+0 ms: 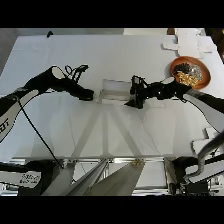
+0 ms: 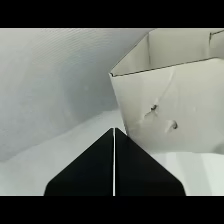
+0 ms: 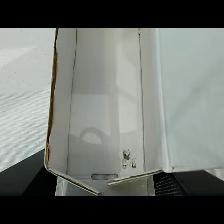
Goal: Fold the box and place the chain.
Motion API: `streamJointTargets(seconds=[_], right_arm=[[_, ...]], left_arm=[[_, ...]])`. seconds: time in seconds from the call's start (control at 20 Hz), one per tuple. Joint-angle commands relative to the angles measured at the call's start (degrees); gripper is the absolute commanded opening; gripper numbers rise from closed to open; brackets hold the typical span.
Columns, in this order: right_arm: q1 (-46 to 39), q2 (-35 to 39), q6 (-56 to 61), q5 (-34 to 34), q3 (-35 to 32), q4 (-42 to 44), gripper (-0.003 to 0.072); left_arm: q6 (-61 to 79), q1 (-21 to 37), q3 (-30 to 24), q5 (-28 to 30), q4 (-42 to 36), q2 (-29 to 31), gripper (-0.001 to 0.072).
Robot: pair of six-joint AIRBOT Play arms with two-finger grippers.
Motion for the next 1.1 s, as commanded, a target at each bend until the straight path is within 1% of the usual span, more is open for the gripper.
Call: streamJointTargets(seconds=[0.0,0.2,0.25,0.3,0.35,0.6,0.65,0.75,0.85,1.05], right_arm=[[0.0,-0.02,0.0,0.0,0.04,0.02,0.0566],[0.0,-0.02,0.0,0.0,0.04,0.0,0.0566],[0.0,-0.02,0.0,0.0,0.04,0.02,0.0566],[0.0,-0.02,0.0,0.0,0.04,0.0,0.0566],[0.0,-0.02,0.0,0.0,0.04,0.0,0.0566],[0.0,-0.02,0.0,0.04,0.04,0.0,0.0566],[0.0,-0.02,0.0,0.07,0.04,0.02,0.0566],[0.0,-0.02,0.0,0.07,0.04,0.02,0.0566],[0.0,-0.02,0.0,0.07,0.04,0.02,0.0566],[0.0,-0.02,0.0,0.09,0.04,0.0,0.0566]], left_arm=[[0.17,0.09,0.04,-0.17,-0.7,0.02,0.001],[0.59,0.09,0.04,0.09,-4.28,0.24,0.0017],[1.16,0.09,0.07,0.09,-4.9,0.46,0.0042],[2.73,0.11,0.07,0.11,-5.07,0.9,0.0094],[3.21,0.13,0.07,0.33,-5.05,1.38,0.0115],[3.19,1.11,0.07,4.5,-5.22,4.9,0.0116],[3.5,1.2,0.07,4.42,-6.25,5.01,0.0176],[5.46,1.05,0.04,3.85,-8.52,4.7,0.0209],[6.86,0.74,0.04,3.43,-10.82,3.72,0.0209],[7.04,1.6,0.04,3.26,-9.49,3.1,0.0212]])
